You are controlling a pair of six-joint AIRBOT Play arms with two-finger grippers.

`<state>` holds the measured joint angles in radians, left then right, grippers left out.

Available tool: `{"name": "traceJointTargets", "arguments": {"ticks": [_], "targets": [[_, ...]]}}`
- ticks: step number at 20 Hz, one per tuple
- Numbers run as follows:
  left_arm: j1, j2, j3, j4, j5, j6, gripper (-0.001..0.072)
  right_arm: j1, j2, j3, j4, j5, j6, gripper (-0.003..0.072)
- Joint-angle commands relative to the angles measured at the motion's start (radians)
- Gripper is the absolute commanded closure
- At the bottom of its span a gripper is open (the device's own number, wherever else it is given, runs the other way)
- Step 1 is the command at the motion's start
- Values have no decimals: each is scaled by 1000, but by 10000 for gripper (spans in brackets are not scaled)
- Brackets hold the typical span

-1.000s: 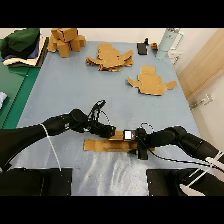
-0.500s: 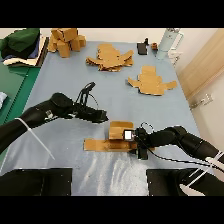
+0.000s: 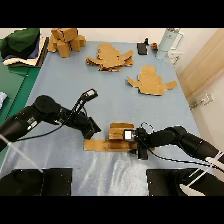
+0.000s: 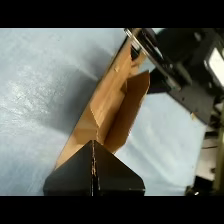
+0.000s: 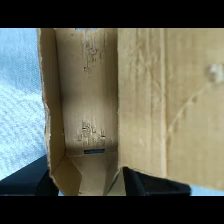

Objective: Fold the box.

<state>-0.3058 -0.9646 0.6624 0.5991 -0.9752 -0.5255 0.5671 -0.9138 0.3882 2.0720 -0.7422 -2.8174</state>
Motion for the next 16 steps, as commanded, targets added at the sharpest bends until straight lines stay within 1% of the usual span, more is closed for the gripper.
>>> {"name": "traceJointTargets", "arguments": {"ticks": [1, 3, 4, 5, 6, 7, 9, 11, 13, 15, 16], "targets": [[-13, 115, -90, 42, 61, 194, 699, 0, 1, 1, 0, 0, 0, 148], [-11, 137, -166, 29, 69, 346, 694, 0, 1, 1, 0, 0, 0, 148], [-13, 133, -203, 26, 85, 430, 597, 0, 1, 1, 0, 0, 0, 148], [-13, 120, -236, 21, 120, 506, 209, 0, 1, 1, 0, 0, 0, 148], [-20, 102, -259, 8, 175, 539, 104, 0, 1, 1, 0, 0, 0, 148], [-34, 83, -273, -4, 218, 537, 103, 0, 1, 1, 0, 0, 0, 148], [-83, 40, -273, -28, 243, 549, 103, 0, 1, 1, 0, 0, 0, 148], [-133, 0, -273, -69, 258, 618, 103, 0, 1, 1, 0, 0, 0, 149], [-176, -39, -273, -124, 302, 660, 102, 0, 1, 1, 0, 0, 0, 149], [-196, -66, -266, -196, 355, 672, 103, 0, 1, 1, 0, 0, 0, 148], [-200, -79, -255, -216, 360, 673, 103, 0, 1, 1, 0, 0, 0, 148]]}}
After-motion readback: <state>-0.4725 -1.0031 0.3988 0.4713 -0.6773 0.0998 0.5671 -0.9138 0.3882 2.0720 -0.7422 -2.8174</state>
